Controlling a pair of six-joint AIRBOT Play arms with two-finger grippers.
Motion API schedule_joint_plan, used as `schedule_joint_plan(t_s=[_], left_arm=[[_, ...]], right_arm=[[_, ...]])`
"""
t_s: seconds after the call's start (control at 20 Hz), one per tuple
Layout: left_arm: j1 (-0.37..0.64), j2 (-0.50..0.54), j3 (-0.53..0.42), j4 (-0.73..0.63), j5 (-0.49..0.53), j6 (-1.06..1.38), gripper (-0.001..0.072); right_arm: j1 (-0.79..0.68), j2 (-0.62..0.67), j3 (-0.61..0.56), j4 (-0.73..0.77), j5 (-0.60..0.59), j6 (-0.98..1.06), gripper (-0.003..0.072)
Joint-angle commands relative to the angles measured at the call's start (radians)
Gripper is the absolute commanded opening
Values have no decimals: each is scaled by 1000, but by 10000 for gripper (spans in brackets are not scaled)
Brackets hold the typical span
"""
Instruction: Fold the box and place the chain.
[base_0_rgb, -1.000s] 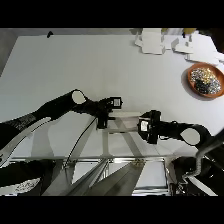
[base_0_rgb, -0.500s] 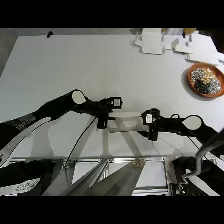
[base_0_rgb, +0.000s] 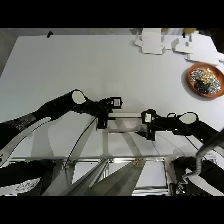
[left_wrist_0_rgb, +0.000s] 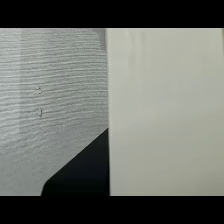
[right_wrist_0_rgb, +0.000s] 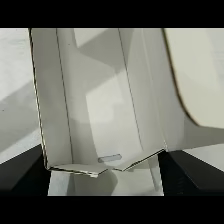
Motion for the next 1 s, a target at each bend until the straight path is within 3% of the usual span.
schedule_joint_plan(t_s=[0.0, 0.7, 0.8, 0.95], left_arm=[[0, 0, 0, 0, 1, 0, 12], [0, 0, 0, 0, 1, 0, 12], [0, 0, 0, 0, 1, 0, 12], [0, 0, 0, 0, 1, 0, 12]], right_arm=[[-1, -46, 11, 23, 5, -39, 664], [-29, -104, 26, 45, 2, -92, 641], [-29, -107, 33, 53, 2, -93, 589], [-29, -118, 40, 64, 6, -100, 590]])
